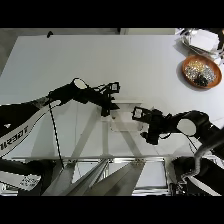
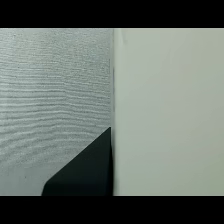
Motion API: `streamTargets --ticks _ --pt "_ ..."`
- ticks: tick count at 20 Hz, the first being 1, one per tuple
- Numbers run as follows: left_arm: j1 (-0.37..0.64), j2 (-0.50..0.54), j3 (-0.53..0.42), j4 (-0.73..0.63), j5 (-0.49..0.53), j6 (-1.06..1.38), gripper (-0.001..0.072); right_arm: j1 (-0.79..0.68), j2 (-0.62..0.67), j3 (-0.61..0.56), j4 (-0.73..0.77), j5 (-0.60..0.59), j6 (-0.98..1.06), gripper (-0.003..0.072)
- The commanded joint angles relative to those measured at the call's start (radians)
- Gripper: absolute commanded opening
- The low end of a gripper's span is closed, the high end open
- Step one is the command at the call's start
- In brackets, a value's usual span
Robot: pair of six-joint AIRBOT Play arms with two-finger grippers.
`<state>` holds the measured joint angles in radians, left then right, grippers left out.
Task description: Fold the box and place the chain.
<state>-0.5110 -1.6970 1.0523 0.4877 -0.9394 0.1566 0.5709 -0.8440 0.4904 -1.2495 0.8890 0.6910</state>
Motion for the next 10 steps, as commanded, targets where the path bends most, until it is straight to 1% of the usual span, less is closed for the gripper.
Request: streamTargets --ticks 1,3,5,8,10 --pt "0.000 -0.001 -0.001 0.000 0.000 0.000 0.0013 0.042 -0.012 -0.103 -0.083 -0.206 -0.098 0.0708" --pt "0.000 -0.001 -0.001 0.000 0.000 0.000 0.0013 0.082 -0.007 -0.135 -0.089 -0.277 -0.105 0.0708" --pt "0.000 -0.001 -0.001 0.000 0.000 0.000 0.0013 0.096 -0.007 -0.142 -0.089 -0.328 -0.105 0.0708" --pt "0.000 -0.001 -0.001 0.000 0.000 0.000 0.0013 0.096 -0.009 -0.168 -0.148 -0.427 -0.105 0.0707" --pt "0.000 -0.001 -0.001 0.000 0.000 0.000 0.0013 0.096 -0.013 -0.174 -0.154 -0.432 -0.105 0.0703"
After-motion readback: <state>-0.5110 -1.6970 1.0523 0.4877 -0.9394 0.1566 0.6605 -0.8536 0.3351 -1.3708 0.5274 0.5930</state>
